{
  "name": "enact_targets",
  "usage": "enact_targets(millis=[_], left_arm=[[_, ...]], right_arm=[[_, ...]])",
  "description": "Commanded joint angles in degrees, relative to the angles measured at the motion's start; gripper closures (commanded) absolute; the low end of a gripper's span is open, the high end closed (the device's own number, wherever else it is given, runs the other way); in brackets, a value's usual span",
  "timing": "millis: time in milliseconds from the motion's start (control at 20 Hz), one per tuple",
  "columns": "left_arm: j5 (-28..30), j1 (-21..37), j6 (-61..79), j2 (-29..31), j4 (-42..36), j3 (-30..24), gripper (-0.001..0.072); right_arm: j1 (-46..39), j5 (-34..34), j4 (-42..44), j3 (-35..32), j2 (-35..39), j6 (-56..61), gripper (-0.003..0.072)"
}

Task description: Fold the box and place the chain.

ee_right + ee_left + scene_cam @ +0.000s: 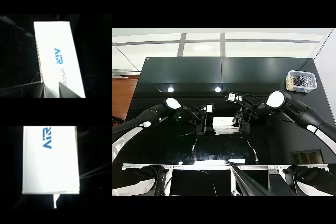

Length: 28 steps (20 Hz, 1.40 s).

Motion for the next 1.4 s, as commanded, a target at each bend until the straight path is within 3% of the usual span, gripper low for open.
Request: enact_targets(millis=[0, 1050, 1250, 1350], left_arm=[[0.1, 0.0, 0.0, 0.0, 0.0, 0.0, 0.0430], [0.1, 0.0, 0.0, 0.0, 0.0, 0.0, 0.0430], [0.1, 0.0, 0.0, 0.0, 0.0, 0.0, 0.0430], [0.1, 0.0, 0.0, 0.0, 0.0, 0.0, 0.0430]], right_arm=[[0.0, 0.1, 0.1, 0.1, 0.0, 1.4, 0.0480], [0.0, -0.9, -1.8, -1.1, -0.6, 5.8, 0.0480], [-0.7, 0.6, -1.4, -0.9, 3.1, 9.0, 0.0481], [-3.1, 2.7, -1.4, -1.0, 6.3, 17.1, 0.0483]])
